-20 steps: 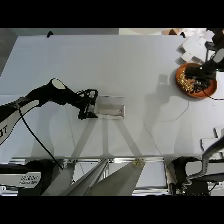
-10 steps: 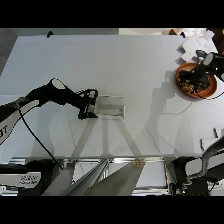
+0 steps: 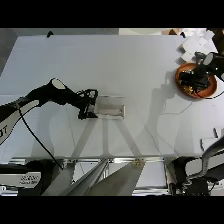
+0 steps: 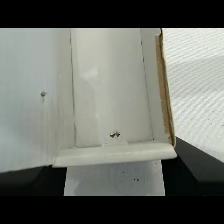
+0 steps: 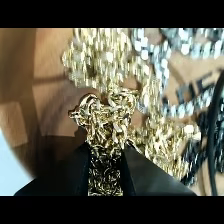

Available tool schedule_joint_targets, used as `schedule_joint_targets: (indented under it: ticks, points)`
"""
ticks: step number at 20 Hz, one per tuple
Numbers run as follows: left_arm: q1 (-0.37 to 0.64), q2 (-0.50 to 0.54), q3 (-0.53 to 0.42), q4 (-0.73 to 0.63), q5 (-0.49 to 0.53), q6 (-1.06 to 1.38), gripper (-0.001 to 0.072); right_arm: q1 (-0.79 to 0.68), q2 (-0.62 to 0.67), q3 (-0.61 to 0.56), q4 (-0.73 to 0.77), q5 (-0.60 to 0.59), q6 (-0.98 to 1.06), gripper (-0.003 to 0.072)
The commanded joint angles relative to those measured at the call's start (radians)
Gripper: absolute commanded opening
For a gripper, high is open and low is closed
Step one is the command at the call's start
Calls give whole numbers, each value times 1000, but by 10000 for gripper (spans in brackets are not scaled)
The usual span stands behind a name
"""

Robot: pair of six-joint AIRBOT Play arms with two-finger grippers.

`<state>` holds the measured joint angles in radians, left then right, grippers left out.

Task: Fold the box and place the chain.

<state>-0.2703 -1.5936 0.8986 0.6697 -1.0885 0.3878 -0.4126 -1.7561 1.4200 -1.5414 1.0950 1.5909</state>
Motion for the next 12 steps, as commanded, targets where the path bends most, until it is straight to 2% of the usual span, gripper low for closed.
schedule_joint_targets:
  ticks: [1, 5, 12]
  points:
    - [1, 0, 1, 0, 0, 0, 335, 0, 60, 2, -15, -10, -3, 9]
    - [1, 0, 1, 0, 0, 0, 335, 0, 168, 2, -30, 8, -63, 9]
    - [1, 0, 1, 0, 0, 0, 335, 0, 344, -3, -20, 114, -71, 7]
